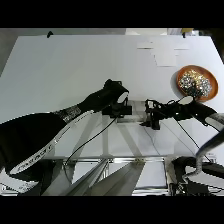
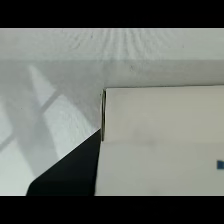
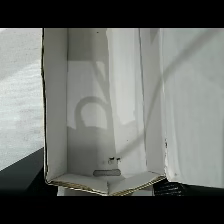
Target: Fold the box and place the chain.
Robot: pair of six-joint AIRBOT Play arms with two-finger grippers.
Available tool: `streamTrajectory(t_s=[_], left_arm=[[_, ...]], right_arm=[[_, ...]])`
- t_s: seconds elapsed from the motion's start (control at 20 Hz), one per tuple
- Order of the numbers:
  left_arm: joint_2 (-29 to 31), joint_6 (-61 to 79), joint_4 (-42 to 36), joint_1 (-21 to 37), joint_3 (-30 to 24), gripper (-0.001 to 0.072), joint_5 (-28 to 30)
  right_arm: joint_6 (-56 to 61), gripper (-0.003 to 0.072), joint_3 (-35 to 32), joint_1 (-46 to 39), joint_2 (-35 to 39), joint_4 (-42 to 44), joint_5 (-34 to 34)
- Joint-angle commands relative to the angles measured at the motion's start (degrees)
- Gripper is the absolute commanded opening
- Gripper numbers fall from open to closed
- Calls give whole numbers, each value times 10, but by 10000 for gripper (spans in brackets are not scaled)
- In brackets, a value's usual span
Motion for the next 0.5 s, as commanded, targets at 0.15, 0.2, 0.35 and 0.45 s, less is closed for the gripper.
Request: streamTrajectory(t_s=[0.15, 0.2, 0.35, 0.45], left_arm=[[-19, 4, -23, 2, 9, 140, -40], [-23, 4, -28, 0, 9, 138, -40], [-29, 3, -30, -5, 9, 80, -40], [-29, 3, -30, -5, 9, 8, -38]], right_arm=[[0, 415, 0, 0, 0, 0, 0], [0, 415, 0, 0, 0, 0, 0], [0, 415, 0, 0, 0, 0, 0], [0, 415, 0, 0, 0, 0, 0]])
